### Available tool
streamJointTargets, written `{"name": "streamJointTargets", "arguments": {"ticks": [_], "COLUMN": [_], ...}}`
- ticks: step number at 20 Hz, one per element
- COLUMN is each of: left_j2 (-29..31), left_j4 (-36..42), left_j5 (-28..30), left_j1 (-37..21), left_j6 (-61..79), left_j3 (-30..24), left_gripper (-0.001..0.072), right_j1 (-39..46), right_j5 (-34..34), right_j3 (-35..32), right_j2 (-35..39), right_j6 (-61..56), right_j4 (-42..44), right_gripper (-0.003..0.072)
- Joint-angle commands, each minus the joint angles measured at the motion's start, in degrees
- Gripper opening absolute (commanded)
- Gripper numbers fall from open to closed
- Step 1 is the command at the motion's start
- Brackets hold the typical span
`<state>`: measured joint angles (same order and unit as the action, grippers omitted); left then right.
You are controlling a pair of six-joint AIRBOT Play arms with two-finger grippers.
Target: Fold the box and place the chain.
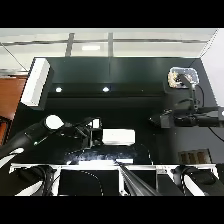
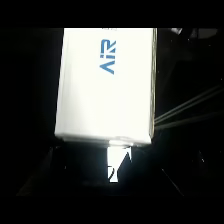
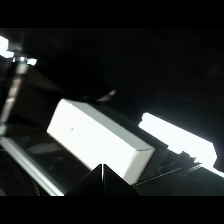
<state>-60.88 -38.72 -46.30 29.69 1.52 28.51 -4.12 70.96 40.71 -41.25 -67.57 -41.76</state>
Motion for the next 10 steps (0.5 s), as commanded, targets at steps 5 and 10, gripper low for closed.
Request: {"name": "streamJointTargets", "arguments": {"ticks": [5,10], "left_j2": [3.96,-8.35], "left_j4": [-7.69,-3.52], "left_j5": [-3.72,1.33], "left_j1": [4.02,11.67], "left_j6": [-20.02,-19.91], "left_j3": [7.89,16.52], "left_gripper": [0.0712,0.0712], "right_j1": [2.21,2.21], "right_j5": [-3.02,-3.08], "right_j3": [-0.02,-0.02], "right_j2": [1.81,1.81], "right_j6": [-0.63,-1.09], "right_j4": [-1.81,-1.86], "right_gripper": [0.0004,0.0004]}}
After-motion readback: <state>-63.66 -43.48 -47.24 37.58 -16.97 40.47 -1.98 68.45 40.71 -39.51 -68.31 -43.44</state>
